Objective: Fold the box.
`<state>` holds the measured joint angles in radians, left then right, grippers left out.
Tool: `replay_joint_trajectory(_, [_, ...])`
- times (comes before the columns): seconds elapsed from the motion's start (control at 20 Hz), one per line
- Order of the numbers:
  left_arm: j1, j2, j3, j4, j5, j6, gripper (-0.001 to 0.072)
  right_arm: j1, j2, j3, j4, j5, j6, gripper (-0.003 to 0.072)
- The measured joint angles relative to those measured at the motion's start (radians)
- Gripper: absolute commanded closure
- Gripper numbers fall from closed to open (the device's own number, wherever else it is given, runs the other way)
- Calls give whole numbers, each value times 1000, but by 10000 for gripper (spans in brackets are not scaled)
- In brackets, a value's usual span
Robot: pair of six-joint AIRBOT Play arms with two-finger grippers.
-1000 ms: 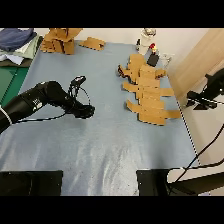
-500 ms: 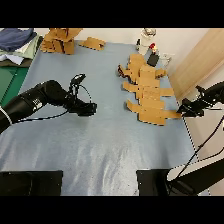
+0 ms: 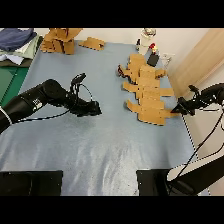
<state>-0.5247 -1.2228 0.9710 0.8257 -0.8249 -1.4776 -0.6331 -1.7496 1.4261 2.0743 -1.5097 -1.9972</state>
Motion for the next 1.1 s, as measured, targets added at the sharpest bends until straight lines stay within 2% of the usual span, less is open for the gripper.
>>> replay_joint_trajectory(0.2, [8,0,0,-46,-20,21,203,55,2,-6,80,-38,-14,686])
replay_joint_trajectory(0.4, [57,7,0,-71,-83,49,203,161,69,-101,120,-17,-17,686])
replay_joint_trajectory(0.55, [113,24,0,-100,-143,106,203,241,176,-242,134,50,6,686])
replay_joint_trajectory(0.9, [230,56,0,-132,-324,249,203,507,537,-666,169,246,166,685])
replay_joint_trajectory(1.1, [262,59,-3,-135,-398,303,203,640,689,-809,161,320,281,683])
